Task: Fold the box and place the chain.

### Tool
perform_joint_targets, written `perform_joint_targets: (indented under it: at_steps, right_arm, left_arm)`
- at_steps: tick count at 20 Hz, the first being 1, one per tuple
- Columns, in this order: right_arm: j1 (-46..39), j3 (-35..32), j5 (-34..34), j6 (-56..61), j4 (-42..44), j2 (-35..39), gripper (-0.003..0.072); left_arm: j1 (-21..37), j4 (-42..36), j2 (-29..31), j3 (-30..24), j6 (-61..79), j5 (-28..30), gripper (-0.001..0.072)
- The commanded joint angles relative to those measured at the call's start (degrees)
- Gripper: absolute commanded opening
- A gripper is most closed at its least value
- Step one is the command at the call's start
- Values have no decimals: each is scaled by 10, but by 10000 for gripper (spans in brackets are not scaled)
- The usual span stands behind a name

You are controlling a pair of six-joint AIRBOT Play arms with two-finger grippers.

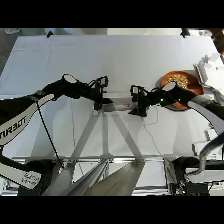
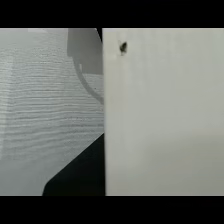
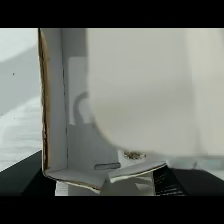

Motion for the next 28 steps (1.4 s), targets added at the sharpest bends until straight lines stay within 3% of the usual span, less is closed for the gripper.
perform_joint_targets:
  at_steps: [1, 9, 13, 28]
  right_arm:
    - [6, 0, -1, -8, 4, -5, 600]
    - [19, 0, -2, -7, 5, -5, 577]
    - [19, 0, 4, -6, 5, -5, 383]
    - [19, 0, 17, -6, 5, -5, 379]
  left_arm:
    - [0, 0, 0, 0, 0, 1, 8]
    - [0, 0, 0, 0, 0, 1, 8]
    - [0, 0, 0, 0, 0, 1, 8]
    - [0, 0, 0, 0, 0, 1, 8]
